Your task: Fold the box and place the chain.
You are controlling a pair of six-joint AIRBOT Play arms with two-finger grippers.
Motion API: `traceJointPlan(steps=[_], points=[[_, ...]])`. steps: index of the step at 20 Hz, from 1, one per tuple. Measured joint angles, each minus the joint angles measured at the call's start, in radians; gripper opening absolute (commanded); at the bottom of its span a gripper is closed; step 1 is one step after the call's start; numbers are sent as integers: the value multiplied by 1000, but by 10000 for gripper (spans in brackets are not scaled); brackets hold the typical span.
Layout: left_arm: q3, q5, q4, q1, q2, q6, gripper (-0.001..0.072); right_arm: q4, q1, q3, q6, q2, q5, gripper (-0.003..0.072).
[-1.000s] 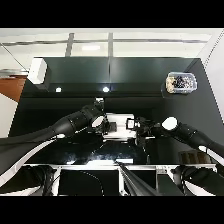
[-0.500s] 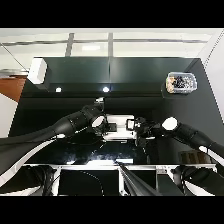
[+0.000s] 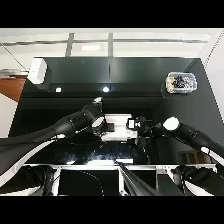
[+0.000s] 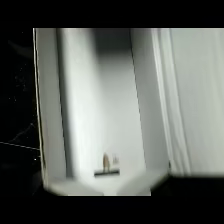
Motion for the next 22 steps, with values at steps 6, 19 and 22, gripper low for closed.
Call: traceJointPlan(steps=[6,19,22], points=[[0,-55,88,-8,0,-49,31,-23,-37,0,12,16,8,711],[0,-42,89,-8,0,-61,31,3,-46,8,-82,20,45,570],[0,-40,89,-8,0,-61,31,21,-45,26,-100,20,40,424]])
